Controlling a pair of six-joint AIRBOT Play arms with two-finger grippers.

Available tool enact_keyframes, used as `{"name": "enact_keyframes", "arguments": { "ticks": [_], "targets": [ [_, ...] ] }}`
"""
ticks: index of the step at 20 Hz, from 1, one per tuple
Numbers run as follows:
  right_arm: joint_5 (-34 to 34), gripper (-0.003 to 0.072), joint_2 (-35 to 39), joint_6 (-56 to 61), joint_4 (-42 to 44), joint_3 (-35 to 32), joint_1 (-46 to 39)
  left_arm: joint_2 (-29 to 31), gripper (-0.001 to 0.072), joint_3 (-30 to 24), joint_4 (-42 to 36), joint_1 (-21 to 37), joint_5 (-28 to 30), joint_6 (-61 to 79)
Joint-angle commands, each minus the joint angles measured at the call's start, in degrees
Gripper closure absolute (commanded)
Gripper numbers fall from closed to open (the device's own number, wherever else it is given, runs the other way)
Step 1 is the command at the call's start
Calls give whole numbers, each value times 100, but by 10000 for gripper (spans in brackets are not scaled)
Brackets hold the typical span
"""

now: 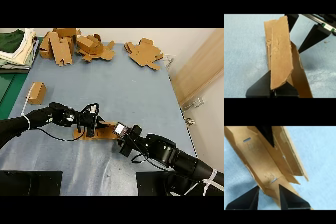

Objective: Fold the box.

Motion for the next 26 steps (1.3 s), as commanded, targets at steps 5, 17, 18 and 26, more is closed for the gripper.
{"name": "enact_keyframes", "arguments": {
  "ticks": [5,17,18,26],
  "targets": [
    [-101,299,7,-2164,1998,122,-413,-4,696,0,2,-2,2,2],
    [186,299,7,-3324,2946,214,-979,-2,696,-11,2,0,-4,4],
    [286,299,4,-3464,3082,243,-1049,-2,696,-11,2,-2,-2,4],
    [1373,299,-7,-4551,3840,743,-2072,-2,696,-11,0,0,-4,4]
  ]
}}
